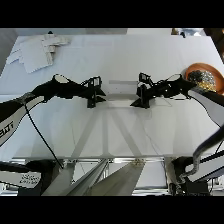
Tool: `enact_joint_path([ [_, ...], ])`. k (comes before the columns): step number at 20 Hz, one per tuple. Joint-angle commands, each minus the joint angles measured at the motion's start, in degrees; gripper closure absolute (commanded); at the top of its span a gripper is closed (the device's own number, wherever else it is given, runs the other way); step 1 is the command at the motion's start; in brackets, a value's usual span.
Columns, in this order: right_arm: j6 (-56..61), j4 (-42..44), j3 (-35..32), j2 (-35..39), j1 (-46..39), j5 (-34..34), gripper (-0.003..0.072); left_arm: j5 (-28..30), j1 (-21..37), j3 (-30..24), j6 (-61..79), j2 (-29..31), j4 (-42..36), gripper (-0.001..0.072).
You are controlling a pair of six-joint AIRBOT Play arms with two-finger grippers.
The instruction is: Fold the box and place the chain.
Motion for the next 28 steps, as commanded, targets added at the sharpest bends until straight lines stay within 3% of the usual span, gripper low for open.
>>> enact_joint_path([
  [1,-0.04,-0.04,0.02,-0.02,0.04,0.11,0.0249,-1.68,0.09,-0.02,-1.88,-0.04,4.7,0.0486],
  [5,-0.04,-0.04,0.02,-0.02,0.04,0.11,0.0249,-3.61,0.09,-0.02,-1.68,-0.04,5.68,0.0514],
  [10,-0.04,-0.04,0.02,-0.02,0.04,0.11,0.0249,-3.13,0.07,-0.02,1.07,-0.04,0.44,0.0515],
  [12,-0.07,-0.04,0.02,-0.02,0.04,0.11,0.0249,-2.93,0.04,-0.02,1.68,-0.04,-1.11,0.0569],
  [21,-0.04,-0.04,0.02,-0.02,0.04,0.11,0.0249,-5.42,-0.09,-0.02,4.59,-0.2,-3.32,0.058],
  [22,-0.04,-0.04,0.02,-0.02,0.04,0.11,0.0249,-6.14,-0.09,-0.02,4.96,-0.5,-3.72,0.0633],
  [28,-0.04,-0.04,0.02,-0.02,0.04,0.11,0.0249,-8.07,-0.81,-0.02,6.67,-3.28,-6.78,0.0635],
])
